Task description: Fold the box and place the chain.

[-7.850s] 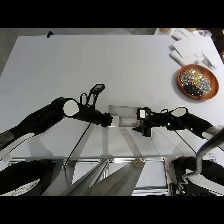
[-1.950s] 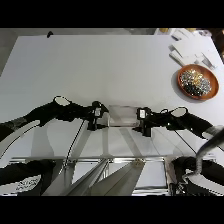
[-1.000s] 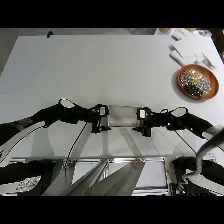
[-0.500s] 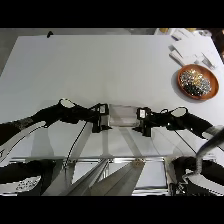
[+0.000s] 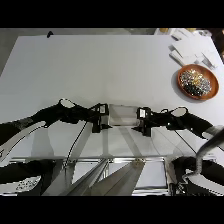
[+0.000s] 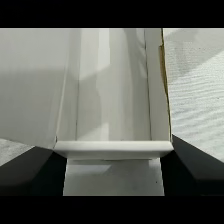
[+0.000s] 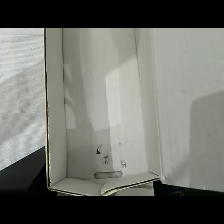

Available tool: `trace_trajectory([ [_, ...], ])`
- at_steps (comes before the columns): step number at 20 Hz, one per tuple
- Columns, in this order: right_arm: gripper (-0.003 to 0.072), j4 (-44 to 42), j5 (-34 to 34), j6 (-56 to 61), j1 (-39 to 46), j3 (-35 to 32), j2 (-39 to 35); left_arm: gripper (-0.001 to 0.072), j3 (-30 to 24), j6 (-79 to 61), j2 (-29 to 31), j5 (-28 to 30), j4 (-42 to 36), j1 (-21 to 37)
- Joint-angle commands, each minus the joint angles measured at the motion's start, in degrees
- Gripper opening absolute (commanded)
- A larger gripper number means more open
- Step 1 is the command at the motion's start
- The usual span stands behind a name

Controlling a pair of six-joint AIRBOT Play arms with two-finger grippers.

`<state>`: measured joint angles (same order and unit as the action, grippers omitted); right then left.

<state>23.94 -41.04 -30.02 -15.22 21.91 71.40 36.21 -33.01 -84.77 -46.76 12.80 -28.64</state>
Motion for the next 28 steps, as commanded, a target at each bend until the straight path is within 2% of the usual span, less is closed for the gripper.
trace_trajectory([
  [1, 0.0429, 0.04, -0.13, -0.02, -0.02, 0.00, -0.02, 0.0150, 0.00, 0.02, -0.02, 1.31, 0.09, 0.00],
  [20, 0.0429, 0.09, -0.09, -0.04, 0.00, 0.00, -0.04, 0.0150, 0.00, 0.02, -0.02, 1.27, 0.09, 0.00],
  [21, 0.0482, 0.07, -0.09, 0.00, -0.02, 0.00, -0.11, 0.0150, 0.00, 0.02, -0.02, 1.27, 0.09, 0.00],
  [22, 0.0707, 0.04, -0.20, 0.02, 0.00, 0.00, -0.17, 0.0150, 0.00, 0.02, -0.02, 1.27, 0.09, 0.00],
  [26, 0.0700, 3.48, -2.10, 1.46, 0.00, 0.00, -3.21, 0.0150, 0.00, 0.02, -0.02, 1.22, 0.09, 0.00],
  [28, 0.0700, 9.86, -1.75, 8.79, 0.00, 0.00, -6.43, 0.0150, 0.00, 0.02, -0.02, 1.14, 0.09, 0.00],
])
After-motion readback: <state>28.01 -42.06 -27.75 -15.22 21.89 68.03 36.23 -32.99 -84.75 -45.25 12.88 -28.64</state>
